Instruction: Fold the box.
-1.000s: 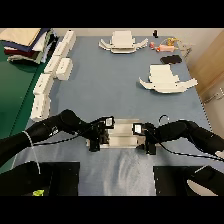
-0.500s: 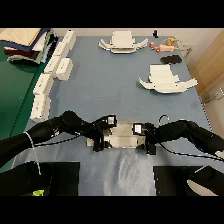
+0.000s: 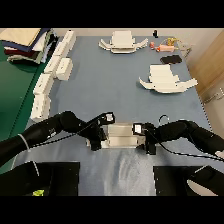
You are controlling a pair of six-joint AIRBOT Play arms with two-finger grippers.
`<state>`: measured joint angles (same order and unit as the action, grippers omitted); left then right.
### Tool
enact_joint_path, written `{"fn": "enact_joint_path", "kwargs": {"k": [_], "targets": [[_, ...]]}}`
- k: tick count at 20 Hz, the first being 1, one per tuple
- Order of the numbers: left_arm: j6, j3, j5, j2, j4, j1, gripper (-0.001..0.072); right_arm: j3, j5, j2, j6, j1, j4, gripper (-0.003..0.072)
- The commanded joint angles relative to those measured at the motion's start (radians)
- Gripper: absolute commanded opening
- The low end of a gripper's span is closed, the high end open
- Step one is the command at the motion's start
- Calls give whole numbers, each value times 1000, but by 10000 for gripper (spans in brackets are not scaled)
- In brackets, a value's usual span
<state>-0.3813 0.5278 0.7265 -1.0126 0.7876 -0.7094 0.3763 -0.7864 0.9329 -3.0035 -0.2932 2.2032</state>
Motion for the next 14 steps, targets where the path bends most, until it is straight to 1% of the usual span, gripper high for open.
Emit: {"fn": "enact_joint_path", "kwargs": {"k": [1, 3, 5, 7, 9, 10, 11, 13, 14], "targets": [[-414, 17, 69, 111, 285, 1, 15, 0, 0, 1, 0, -1, 0, 508], [-603, 24, 131, 209, 356, 10, 15, 0, 0, 1, 0, -1, 0, 508], [-839, 24, 187, 300, 420, 56, 15, 0, 0, 1, 0, -1, 0, 508], [-1106, 24, 253, 372, 529, 140, 15, 0, 0, 1, 0, -1, 0, 508], [-1321, 24, 355, 406, 613, 254, 15, 0, 0, 1, 0, -1, 0, 508], [-1352, 23, 402, 404, 607, 314, 15, 0, 0, 1, 0, -1, 0, 508], [-1347, 15, 430, 395, 564, 369, 15, 0, 0, 1, 0, -1, 0, 508], [-1280, -18, 424, 366, 419, 422, 15, 0, 0, 1, 0, -1, 0, 508], [-1245, -41, 398, 346, 347, 422, 15, 0, 0, 1, 0, -1, 0, 508]]}}
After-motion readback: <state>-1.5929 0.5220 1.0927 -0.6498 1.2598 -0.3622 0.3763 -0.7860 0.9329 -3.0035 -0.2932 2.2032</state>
